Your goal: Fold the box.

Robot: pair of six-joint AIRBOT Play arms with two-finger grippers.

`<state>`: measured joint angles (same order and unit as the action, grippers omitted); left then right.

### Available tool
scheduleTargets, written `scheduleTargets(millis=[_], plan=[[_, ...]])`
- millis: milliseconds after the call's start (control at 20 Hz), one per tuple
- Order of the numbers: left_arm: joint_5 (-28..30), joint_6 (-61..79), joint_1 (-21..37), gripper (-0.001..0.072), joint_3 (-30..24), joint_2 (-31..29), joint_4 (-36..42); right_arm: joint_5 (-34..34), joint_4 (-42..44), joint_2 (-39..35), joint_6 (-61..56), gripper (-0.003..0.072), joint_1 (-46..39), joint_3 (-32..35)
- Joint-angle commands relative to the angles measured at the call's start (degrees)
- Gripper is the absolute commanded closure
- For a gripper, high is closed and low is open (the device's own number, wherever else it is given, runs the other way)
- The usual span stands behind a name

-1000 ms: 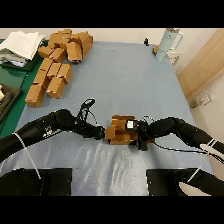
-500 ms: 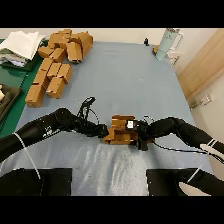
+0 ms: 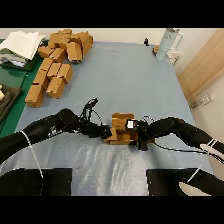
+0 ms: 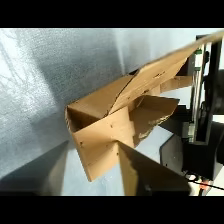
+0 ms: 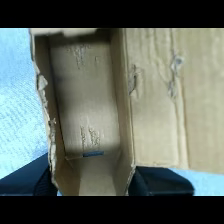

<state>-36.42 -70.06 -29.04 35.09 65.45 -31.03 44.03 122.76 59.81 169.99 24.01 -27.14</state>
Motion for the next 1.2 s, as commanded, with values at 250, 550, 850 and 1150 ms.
scheduleTargets(millis=[250,550,850,1150], plan=[[-0.81,-22.49,-6.99,0.0136,5.66,2.16,-20.50,-0.02,0.00,0.00,0.00,0.0241,0.02,-0.04],[-6.69,-49.75,-12.83,0.0137,15.30,6.86,-41.20,-0.02,0.00,0.00,0.00,0.0241,0.02,-0.04],[-14.05,-59.10,-16.92,0.0137,21.29,12.04,-47.80,-0.02,0.00,0.00,0.00,0.0240,0.02,-0.04],[-15.23,-64.96,-19.82,0.0169,22.14,13.20,-49.70,-0.02,0.00,0.00,0.00,0.0241,0.02,-0.04]])
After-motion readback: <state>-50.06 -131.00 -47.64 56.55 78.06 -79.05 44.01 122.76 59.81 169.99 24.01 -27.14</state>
